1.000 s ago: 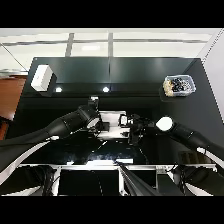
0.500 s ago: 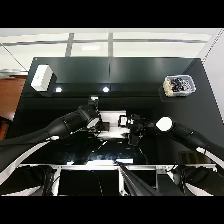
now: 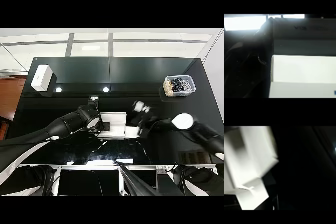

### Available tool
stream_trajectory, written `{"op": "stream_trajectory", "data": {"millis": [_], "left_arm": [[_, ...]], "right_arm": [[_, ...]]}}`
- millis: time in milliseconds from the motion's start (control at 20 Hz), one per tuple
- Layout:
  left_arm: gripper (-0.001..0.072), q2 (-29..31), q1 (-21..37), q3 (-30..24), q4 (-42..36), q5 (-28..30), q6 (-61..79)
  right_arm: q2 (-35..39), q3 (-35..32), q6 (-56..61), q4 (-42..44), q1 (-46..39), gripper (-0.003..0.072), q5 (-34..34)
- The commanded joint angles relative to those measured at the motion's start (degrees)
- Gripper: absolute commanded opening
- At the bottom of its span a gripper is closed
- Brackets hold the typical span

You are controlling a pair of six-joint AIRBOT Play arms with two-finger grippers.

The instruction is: Fold the box and place the chain.

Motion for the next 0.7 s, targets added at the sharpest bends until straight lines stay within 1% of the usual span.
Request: {"op": "stream_trajectory", "data": {"millis": [0, 100, 150, 250, 300, 350, 500, 650], "left_arm": [[0.0031, -0.1, 0.0, 0.0, -0.1, 0.0, 0.1], [0.0031, -0.2, 0.0, 0.0, -0.2, 0.2, 0.1], [0.0031, -0.1, 0.0, 0.0, -0.2, 0.2, 0.1], [0.0031, -0.1, 0.0, 0.0, -0.2, 0.0, 0.2], [0.0031, -0.1, 0.0, 0.0, -0.1, -0.1, 0.2], [0.0031, -0.2, 0.0, 0.0, -0.1, -0.1, 0.2], [0.0031, -0.1, 0.4, 0.0, -0.1, -0.1, 0.1], [0.0031, -0.2, 0.4, 0.0, -0.1, -0.1, 0.1]], "right_arm": [[5.7, 0.0, 31.3, -5.7, -15.5, 0.0068, 10.2], [4.7, -1.6, 50.9, -5.3, -23.9, 0.0068, 14.1], [4.0, -3.0, 54.3, -4.2, -25.5, 0.0068, 15.6], [1.2, -5.7, 54.3, -0.4, -24.8, 0.0064, 18.1], [-0.9, -6.6, 54.3, 1.8, -23.6, 0.0034, 18.0], [-3.2, -6.8, 54.2, 3.3, -22.0, 0.0034, 17.4], [-8.9, -6.8, 54.2, 7.7, -14.8, 0.0032, 12.1], [-12.2, -6.8, 54.3, 10.2, -9.0, 0.0031, 8.1]]}}
